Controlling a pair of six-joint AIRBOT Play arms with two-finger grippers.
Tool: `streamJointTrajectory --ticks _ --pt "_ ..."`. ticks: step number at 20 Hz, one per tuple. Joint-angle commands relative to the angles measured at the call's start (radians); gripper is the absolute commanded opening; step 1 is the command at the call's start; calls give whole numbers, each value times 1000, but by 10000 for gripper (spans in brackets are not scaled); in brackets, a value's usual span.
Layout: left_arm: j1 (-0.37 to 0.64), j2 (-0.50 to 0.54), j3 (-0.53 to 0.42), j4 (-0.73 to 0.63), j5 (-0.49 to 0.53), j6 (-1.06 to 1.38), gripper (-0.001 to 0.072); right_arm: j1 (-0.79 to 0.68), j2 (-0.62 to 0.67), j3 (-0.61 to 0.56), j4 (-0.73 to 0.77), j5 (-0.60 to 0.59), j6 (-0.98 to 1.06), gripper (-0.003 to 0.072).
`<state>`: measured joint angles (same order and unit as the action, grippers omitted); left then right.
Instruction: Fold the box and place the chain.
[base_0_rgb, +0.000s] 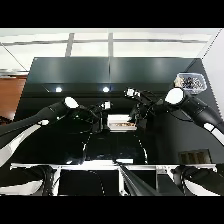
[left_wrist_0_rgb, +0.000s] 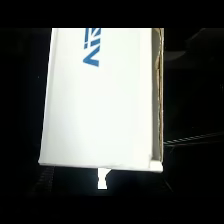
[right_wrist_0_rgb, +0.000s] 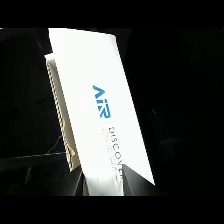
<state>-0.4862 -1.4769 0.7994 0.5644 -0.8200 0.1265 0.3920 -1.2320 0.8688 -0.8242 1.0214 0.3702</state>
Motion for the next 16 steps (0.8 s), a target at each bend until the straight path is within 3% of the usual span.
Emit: streamJointTrajectory --ticks 1,10,12,16 --pt "0 0 1 0 1 0 335 1 0 -1 -6 6 16 277" --pt "0 0 1 0 1 0 335 1 0 -1 -26 11 46 278" --pt "0 0 1 0 1 0 335 1 0 -1 -26 11 46 358" --pt "0 0 1 0 1 0 335 1 0 -1 -26 10 61 357"
